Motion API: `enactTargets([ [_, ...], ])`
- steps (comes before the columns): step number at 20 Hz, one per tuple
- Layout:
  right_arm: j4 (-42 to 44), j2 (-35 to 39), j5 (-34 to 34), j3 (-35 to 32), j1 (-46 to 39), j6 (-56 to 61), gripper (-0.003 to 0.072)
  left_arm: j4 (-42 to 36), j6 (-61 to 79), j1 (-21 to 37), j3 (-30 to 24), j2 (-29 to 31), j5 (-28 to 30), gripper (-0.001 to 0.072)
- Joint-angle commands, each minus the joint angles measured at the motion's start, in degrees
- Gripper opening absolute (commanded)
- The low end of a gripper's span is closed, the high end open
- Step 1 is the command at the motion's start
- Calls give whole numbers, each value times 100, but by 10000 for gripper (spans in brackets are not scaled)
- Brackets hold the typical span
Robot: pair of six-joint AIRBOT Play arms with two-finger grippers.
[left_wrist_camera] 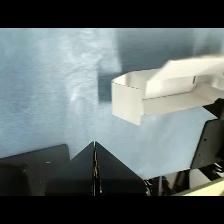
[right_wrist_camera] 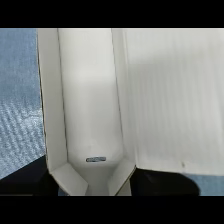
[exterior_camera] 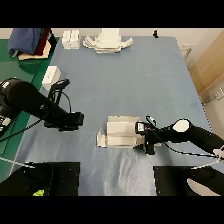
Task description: Fold the box.
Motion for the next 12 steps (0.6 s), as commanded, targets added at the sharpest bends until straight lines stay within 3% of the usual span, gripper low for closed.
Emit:
enactTargets([
  [1, 0, 0, 0, 4, 2, 0, 513, -1305, 1333, 1281, -955, 164, 413, 11],
  [4, 0, 0, 0, 4, 2, 0, 514, -2542, 2485, 1753, -1952, -31, 1003, 11],
  [7, 0, 0, 0, 4, 2, 0, 514, -3067, 3071, 1753, -2612, -378, 1419, 12],
  [12, 0, 0, 0, 4, 2, 0, 513, -3418, 3451, 1753, -2804, -905, 1912, 12],
])
